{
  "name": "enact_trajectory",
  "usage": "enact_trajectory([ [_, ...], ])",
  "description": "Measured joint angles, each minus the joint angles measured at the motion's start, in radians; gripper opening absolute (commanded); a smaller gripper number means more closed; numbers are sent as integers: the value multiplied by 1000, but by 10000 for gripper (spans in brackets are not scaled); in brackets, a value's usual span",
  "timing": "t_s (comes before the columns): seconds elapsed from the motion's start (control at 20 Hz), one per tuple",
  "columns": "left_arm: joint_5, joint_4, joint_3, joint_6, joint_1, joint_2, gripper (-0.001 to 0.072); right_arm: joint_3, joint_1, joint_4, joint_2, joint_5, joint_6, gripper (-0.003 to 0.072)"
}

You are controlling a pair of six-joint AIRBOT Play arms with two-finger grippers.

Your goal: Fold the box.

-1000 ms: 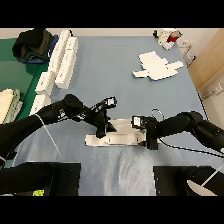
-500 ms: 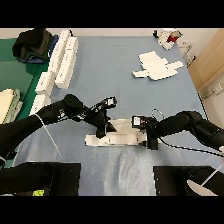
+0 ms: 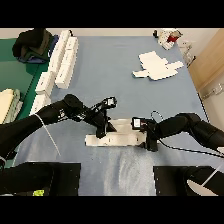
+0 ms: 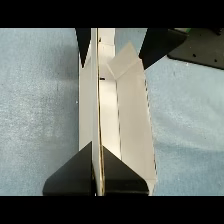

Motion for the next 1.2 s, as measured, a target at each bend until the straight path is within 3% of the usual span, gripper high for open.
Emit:
enact_trajectory([
  [0.05, 0, 0, 0, 0, 0, 0, 13, -11, 0, 11, -1, 11, -16, 651],
  [0.8, 0, 0, 0, 0, 0, 0, 13, -44, 2, 62, -37, 98, -83, 648],
  [0.9, 0, 0, 0, 0, 0, 0, 13, -44, 2, 63, -45, 106, -84, 476],
  [1.2, -2, 0, 0, 0, 0, -1, 13, -44, 1, 67, -71, 108, -95, 464],
])
